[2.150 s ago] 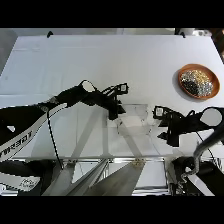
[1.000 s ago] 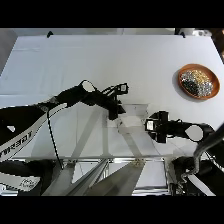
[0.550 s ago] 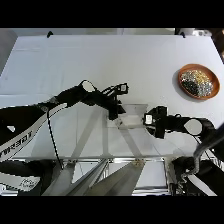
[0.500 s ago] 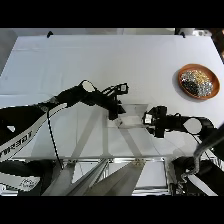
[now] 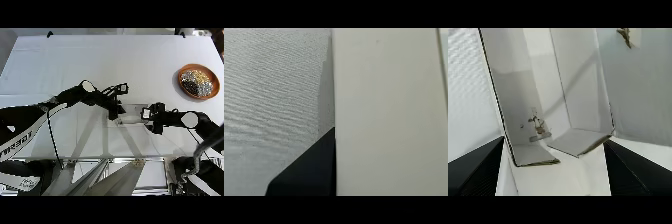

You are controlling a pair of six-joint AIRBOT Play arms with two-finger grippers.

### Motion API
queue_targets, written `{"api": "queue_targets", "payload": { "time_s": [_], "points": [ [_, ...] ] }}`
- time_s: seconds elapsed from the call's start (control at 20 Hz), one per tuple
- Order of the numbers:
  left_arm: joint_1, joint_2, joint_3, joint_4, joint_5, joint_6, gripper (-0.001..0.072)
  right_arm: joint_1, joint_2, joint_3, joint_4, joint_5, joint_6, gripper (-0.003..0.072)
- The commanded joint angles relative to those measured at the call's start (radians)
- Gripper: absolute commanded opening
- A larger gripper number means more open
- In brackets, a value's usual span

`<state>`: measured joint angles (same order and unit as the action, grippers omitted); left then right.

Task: Fold the box and place the chain.

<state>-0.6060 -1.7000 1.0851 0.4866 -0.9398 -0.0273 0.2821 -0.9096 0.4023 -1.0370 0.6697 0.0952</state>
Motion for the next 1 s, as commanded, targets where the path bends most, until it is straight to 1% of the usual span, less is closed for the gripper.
{"api": "queue_targets", "payload": {
  "time_s": [0.0,0.15,0.3,0.5,0.7,0.95],
  "points": [
    [0.0,0.0,0.0,0.0,0.0,0.0,0.0011,-0.06,-0.017,0.004,0.025,0.003,-0.016,0.0692],
    [0.0,0.0,0.0,0.0,0.0,0.0,0.0011,-0.079,-0.035,0.004,0.138,0.062,-0.124,0.069],
    [0.0,0.0,0.0,0.0,0.0,0.0,0.0011,-0.079,-0.078,0.004,0.253,0.063,-0.258,0.0688],
    [0.0,0.0,0.0,0.0,0.0,0.0,0.0011,-0.083,-0.117,0.017,0.259,0.044,-0.279,0.0688],
    [0.0,0.0,0.0,0.0,0.0,0.0,0.0011,-0.142,-0.154,0.031,0.278,0.076,-0.289,0.0688],
    [0.0,0.0,0.0,0.0,0.0,0.0,0.0011,-0.179,-0.191,0.031,0.312,0.09,-0.385,0.0688]
  ]
}}
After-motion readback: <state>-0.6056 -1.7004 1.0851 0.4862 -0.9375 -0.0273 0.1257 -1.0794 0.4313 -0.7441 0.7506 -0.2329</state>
